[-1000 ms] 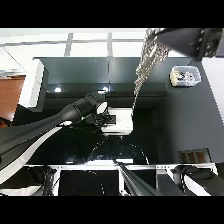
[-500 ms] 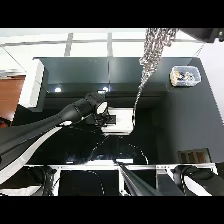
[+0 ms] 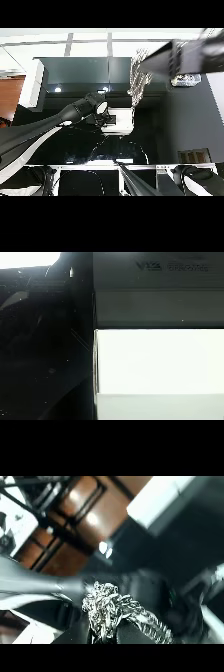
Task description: Fold the box and place the chain.
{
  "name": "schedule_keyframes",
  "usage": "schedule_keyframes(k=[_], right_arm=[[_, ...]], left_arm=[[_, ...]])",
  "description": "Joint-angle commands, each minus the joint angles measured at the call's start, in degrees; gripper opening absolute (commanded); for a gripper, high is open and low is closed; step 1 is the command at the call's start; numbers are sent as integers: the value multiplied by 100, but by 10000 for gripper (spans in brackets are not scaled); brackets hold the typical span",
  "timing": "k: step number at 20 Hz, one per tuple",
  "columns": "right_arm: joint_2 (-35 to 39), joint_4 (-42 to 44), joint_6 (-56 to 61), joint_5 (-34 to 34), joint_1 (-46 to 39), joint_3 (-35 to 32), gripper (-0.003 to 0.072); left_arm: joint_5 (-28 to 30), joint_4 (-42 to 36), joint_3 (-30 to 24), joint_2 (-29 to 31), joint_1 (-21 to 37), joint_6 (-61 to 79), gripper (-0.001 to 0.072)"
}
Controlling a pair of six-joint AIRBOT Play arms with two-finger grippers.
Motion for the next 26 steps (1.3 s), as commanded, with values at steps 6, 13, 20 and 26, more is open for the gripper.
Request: schedule_keyframes(k=[6, 13, 20, 26], right_arm=[[-101, -39, -420, -1025, 284, -2396, 9], [-162, -798, -258, -997, 367, -3128, 10], [-778, -1174, -249, -1720, 927, -3248, 11], [-817, -1427, -212, -1880, 927, -3250, 121]], left_arm=[[-11, 7, 2, -4, 4, 2, 31], [-2, 4, 2, -4, 4, 0, 31], [-4, 20, 2, -7, 4, 0, 31], [-11, 20, 2, -7, 2, 2, 31]])
